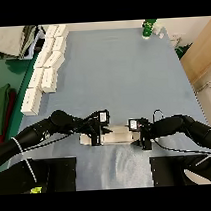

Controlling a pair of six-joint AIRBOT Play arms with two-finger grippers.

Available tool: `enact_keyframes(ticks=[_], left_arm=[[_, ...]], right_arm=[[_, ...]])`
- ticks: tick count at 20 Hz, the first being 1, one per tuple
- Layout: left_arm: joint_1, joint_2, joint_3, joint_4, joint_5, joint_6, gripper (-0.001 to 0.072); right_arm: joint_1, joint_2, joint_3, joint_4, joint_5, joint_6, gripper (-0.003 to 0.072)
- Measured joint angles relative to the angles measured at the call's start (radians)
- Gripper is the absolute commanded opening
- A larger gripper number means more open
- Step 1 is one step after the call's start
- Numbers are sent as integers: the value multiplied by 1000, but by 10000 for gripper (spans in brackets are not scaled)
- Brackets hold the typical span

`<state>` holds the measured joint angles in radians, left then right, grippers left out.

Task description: Fold the box.

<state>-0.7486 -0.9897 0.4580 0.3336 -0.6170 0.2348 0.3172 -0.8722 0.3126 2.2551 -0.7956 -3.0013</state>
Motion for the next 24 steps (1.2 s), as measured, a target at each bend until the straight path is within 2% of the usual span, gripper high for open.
enact_keyframes(ticks=[9,10,11,13,16,17,18,19,22,24], left_arm=[[0,3,0,-3,2,-1,364],[2,10,0,-2,3,-9,480],[2,19,0,6,5,-30,546],[11,57,0,64,4,-138,546],[56,165,0,262,-60,-441,542],[75,207,0,332,-98,-558,410],[95,253,0,399,-147,-689,65],[112,298,0,453,-203,-817,13],[115,387,0,490,-349,-1077,12],[79,402,0,431,-351,-1208,12]], right_arm=[[0,0,0,0,0,0,520],[0,0,0,0,0,0,520],[0,0,0,0,0,0,520],[0,0,0,0,0,0,520],[0,0,0,0,0,0,520],[0,0,0,0,0,0,520],[0,0,0,0,1,0,520],[0,0,0,0,1,0,520],[0,0,0,0,2,0,520],[0,0,0,0,2,0,520]])
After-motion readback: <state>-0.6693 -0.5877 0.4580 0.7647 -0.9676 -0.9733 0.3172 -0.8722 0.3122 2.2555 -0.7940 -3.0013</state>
